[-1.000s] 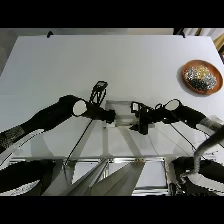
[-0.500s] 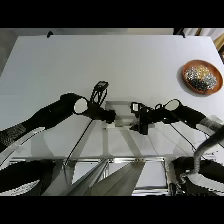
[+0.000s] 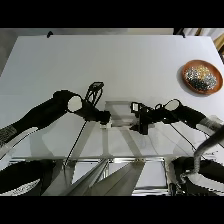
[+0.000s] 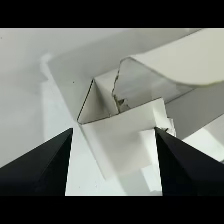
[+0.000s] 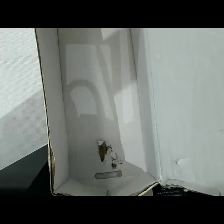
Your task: Fold the box and place the chain.
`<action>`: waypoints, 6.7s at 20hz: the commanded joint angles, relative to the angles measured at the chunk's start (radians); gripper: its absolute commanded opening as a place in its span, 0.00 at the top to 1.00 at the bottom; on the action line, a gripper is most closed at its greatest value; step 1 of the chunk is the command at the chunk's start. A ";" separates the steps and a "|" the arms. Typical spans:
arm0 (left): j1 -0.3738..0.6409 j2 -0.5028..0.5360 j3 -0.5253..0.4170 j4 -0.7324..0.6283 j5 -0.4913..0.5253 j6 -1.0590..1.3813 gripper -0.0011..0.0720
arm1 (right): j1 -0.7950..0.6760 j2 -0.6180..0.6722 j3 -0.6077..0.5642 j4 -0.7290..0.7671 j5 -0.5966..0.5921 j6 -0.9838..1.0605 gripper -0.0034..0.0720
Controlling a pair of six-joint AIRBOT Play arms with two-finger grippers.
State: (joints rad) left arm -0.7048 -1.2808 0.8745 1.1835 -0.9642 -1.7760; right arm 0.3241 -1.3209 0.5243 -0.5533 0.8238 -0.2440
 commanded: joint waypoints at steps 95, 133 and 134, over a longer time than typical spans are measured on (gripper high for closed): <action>-0.078 -0.053 0.000 -0.021 0.161 -0.224 0.50 | 0.001 0.001 0.000 0.000 -0.001 0.000 0.42; -0.123 -0.282 0.229 0.135 -0.098 -0.361 0.94 | 0.001 0.001 0.000 0.000 -0.001 0.000 0.42; -0.127 -0.282 0.229 0.138 -0.098 -0.361 0.79 | 0.001 0.001 0.000 0.000 -0.001 0.000 0.42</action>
State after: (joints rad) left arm -0.8261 -1.5620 1.1023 1.3182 -1.0626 -2.1036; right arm 0.3241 -1.3209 0.5243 -0.5552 0.8249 -0.2501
